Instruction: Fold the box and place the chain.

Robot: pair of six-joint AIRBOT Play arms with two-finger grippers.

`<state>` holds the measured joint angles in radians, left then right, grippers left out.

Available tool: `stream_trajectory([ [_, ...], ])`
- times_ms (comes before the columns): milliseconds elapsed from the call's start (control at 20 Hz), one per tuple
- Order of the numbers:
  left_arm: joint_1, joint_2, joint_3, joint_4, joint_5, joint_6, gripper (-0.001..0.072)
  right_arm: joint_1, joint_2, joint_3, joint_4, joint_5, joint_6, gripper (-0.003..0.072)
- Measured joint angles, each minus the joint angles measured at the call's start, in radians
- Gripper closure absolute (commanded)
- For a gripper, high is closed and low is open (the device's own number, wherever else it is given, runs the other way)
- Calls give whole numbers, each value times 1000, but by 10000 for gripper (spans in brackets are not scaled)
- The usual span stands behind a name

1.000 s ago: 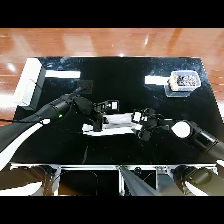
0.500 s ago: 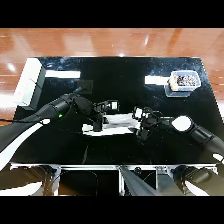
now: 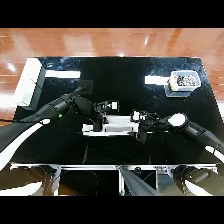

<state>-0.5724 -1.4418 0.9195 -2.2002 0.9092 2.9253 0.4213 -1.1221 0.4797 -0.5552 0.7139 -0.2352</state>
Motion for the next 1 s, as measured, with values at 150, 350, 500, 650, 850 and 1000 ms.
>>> stream_trajectory([
  [150,0,0,0,0,0,0,686,0,-19,0,-4,2,-18,-21],
  [350,0,0,0,0,0,-1,686,0,-55,0,-4,-7,-34,-20],
  [500,0,0,0,0,0,-10,686,0,-74,3,-3,-14,-46,-21],
  [650,0,0,0,0,-1,-17,686,0,-81,4,1,-18,-53,-22],
  [850,0,0,0,0,-3,-22,686,0,-84,4,3,-22,-57,-23],
  [1000,0,0,0,0,-3,-23,686,0,-85,4,4,-29,-57,-22],
])
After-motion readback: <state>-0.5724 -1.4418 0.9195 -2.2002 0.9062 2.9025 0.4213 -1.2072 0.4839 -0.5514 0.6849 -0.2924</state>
